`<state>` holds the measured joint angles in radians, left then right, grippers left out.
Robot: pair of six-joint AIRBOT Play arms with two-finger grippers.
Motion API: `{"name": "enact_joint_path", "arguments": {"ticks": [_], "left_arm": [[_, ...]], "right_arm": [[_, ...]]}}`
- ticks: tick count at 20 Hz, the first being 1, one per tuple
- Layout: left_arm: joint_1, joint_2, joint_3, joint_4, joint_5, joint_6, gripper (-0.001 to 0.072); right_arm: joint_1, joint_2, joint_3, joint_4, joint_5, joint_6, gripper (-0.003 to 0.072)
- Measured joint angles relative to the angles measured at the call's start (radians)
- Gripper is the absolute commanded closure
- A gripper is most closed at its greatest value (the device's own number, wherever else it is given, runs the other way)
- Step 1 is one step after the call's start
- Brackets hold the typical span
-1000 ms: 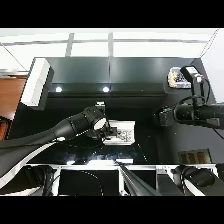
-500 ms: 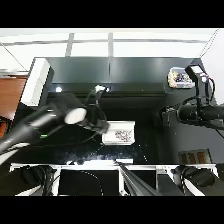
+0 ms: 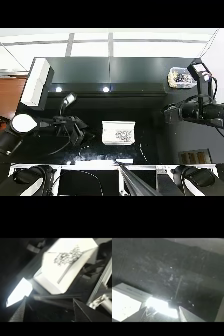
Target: Fold the box and place the chain.
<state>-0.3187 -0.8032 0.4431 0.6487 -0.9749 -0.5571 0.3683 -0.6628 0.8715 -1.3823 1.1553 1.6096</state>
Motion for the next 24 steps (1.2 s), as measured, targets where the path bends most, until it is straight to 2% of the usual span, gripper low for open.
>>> {"name": "enact_joint_path", "arguments": {"ticks": [2, 4, 7, 9, 12, 15, 24], "left_arm": [[0.008, -0.022, -0.066, -0.103, 0.040, 0.298, -0.0004], [-0.005, -0.058, -0.093, -0.162, 0.090, 0.517, -0.0004], [-0.025, -0.124, -0.086, -0.195, 0.145, 0.727, -0.0003], [-0.033, -0.187, -0.057, -0.205, 0.140, 0.814, -0.0003], [-0.049, -0.289, -0.010, -0.212, 0.124, 0.895, -0.0003], [-0.065, -0.348, 0.011, -0.197, 0.108, 0.928, -0.0002], [-0.116, -0.385, 0.024, -0.173, 0.130, 0.924, -0.0001]], "right_arm": [[0.000, 0.000, 0.000, -0.003, -0.001, 0.004, 0.0209], [0.000, 0.000, 0.000, -0.005, -0.002, 0.007, 0.0209], [0.000, 0.000, 0.000, -0.005, 0.003, 0.008, 0.0209], [0.000, 0.000, 0.000, -0.005, 0.012, 0.011, 0.0209], [0.000, 0.000, 0.000, -0.003, 0.020, 0.011, 0.0209], [0.000, 0.000, 0.000, 0.007, 0.024, 0.011, 0.0209], [0.000, 0.000, -0.001, 0.019, 0.021, 0.011, 0.0209]]}}
